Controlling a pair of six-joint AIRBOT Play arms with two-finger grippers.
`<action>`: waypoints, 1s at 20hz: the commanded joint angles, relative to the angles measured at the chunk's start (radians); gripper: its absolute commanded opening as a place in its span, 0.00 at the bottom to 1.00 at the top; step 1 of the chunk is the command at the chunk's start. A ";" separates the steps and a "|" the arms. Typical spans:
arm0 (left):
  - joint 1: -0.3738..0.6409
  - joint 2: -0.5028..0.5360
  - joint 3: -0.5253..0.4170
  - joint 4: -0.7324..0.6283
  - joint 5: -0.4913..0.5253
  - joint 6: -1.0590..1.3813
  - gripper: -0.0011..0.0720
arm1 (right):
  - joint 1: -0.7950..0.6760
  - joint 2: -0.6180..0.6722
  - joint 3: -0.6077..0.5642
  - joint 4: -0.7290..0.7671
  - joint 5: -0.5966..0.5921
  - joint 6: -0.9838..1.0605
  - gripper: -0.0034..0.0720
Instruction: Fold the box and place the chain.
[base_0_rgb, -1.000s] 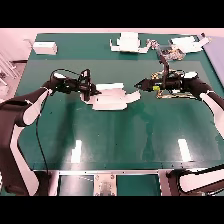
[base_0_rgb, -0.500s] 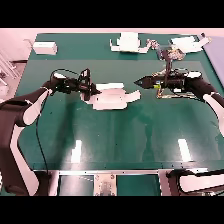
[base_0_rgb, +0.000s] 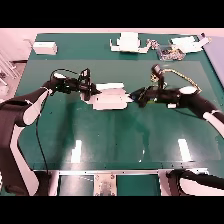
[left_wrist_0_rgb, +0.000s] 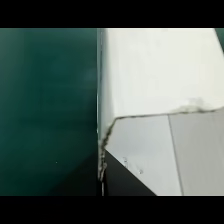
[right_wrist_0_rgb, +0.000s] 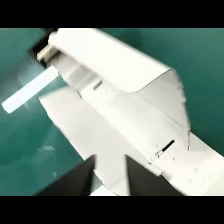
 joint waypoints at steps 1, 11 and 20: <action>0.000 0.001 0.000 0.000 0.000 0.000 0.04 | 0.098 0.020 -0.106 0.009 -0.198 -0.347 0.86; 0.000 0.001 0.000 -0.004 0.000 0.000 0.04 | 0.181 -0.055 -0.106 0.040 -0.276 -0.676 0.94; 0.000 0.001 0.000 -0.004 0.000 0.000 0.04 | 0.186 -0.148 -0.031 0.159 -0.294 -0.769 0.94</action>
